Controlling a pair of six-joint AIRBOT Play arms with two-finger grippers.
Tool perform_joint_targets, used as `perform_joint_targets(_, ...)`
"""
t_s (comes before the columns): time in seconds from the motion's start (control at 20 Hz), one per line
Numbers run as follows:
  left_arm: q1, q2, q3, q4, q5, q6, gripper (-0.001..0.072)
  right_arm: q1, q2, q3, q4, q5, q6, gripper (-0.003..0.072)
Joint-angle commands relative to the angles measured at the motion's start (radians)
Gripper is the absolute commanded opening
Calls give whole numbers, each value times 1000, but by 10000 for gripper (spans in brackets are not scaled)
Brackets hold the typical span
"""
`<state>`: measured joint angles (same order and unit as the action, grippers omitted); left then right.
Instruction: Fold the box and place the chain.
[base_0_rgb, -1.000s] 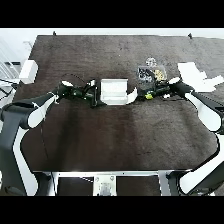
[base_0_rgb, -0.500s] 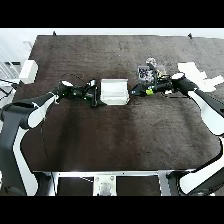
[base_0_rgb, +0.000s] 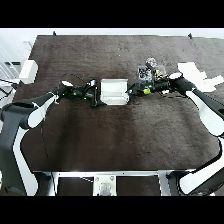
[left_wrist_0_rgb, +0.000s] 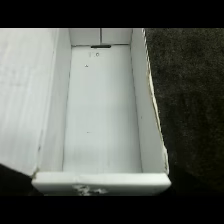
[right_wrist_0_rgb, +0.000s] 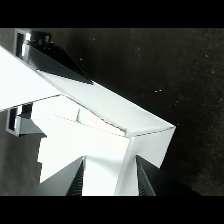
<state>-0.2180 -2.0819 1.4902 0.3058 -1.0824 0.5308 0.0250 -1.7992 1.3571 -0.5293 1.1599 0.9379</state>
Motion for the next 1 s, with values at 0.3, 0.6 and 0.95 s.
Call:
perform_joint_targets(0.3, 1, 1, 0, 0, 0, 0, 279, 92, 1, 114, -291, -1, 224, 409)
perform_joint_targets(0.6, 1, 1, 0, 0, 0, 0, 279, 162, 0, 159, -423, -24, 355, 468)
perform_joint_targets(0.95, 1, 1, 0, 0, 0, 0, 279, 243, -6, 219, -635, -79, 557, 519)
